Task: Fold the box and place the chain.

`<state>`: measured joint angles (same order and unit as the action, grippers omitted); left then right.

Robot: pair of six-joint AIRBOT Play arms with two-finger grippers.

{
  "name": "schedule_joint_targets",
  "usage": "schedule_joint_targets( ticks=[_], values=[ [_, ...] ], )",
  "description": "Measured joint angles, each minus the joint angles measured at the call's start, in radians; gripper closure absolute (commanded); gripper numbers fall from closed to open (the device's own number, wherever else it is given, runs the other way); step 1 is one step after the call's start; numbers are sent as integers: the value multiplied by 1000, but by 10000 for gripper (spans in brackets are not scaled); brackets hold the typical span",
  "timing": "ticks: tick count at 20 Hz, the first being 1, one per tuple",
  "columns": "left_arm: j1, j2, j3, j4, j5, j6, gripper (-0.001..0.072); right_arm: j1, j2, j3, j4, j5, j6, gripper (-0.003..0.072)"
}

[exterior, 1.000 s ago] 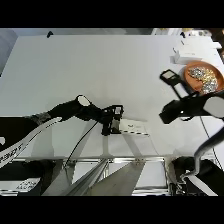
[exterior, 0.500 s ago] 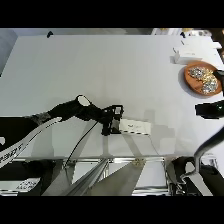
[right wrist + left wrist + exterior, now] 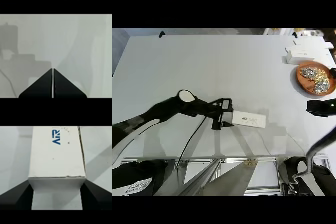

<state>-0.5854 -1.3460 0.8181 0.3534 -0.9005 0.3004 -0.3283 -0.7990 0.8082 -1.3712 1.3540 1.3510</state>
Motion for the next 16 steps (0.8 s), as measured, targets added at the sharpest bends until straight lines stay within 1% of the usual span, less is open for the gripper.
schedule_joint_targets(
  ticks=[2,4,8,12,14,16],
  values=[
    [58,114,0,3,26,-96,707,-1,0,0,4,-13,0,673],
    [138,233,0,26,48,-214,707,-2,0,0,4,-29,0,673],
    [347,427,0,150,99,-492,707,-2,0,0,4,-64,0,673],
    [599,548,0,367,118,-805,707,-2,0,0,4,-101,0,673],
    [731,578,0,449,119,-925,706,-2,0,0,4,-127,1,673],
    [858,588,0,498,115,-1003,706,-2,0,0,6,-150,2,673]
  ],
)
